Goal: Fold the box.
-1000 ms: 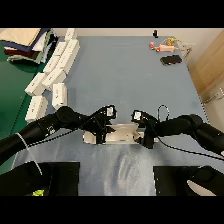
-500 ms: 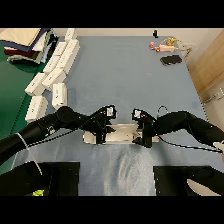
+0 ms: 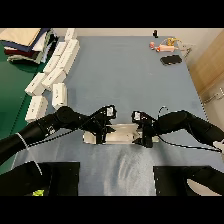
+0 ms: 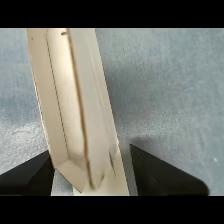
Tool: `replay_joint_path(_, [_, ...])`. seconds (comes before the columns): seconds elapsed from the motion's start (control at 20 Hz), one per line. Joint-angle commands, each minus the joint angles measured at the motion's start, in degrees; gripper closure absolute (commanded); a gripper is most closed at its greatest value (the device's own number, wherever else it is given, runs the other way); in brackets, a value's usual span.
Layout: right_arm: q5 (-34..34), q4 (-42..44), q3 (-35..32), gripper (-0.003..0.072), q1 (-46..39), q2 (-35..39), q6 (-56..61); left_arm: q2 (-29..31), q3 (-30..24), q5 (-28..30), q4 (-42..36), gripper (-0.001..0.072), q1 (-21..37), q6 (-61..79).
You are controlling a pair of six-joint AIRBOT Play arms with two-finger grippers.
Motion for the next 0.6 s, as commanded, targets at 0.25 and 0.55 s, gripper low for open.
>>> replay_joint_path(0.25, [-3.9,0.1,0.0,-0.0034,0.1,-0.6,-1.0,0.0,0.0,0.0,0.0,0.0695,0.0,0.0])
replay_joint_path(0.55, [-0.8,-0.2,0.0,-0.0034,0.5,-3.1,-1.0,0.0,0.0,0.0,0.0,0.0695,0.0,0.0])
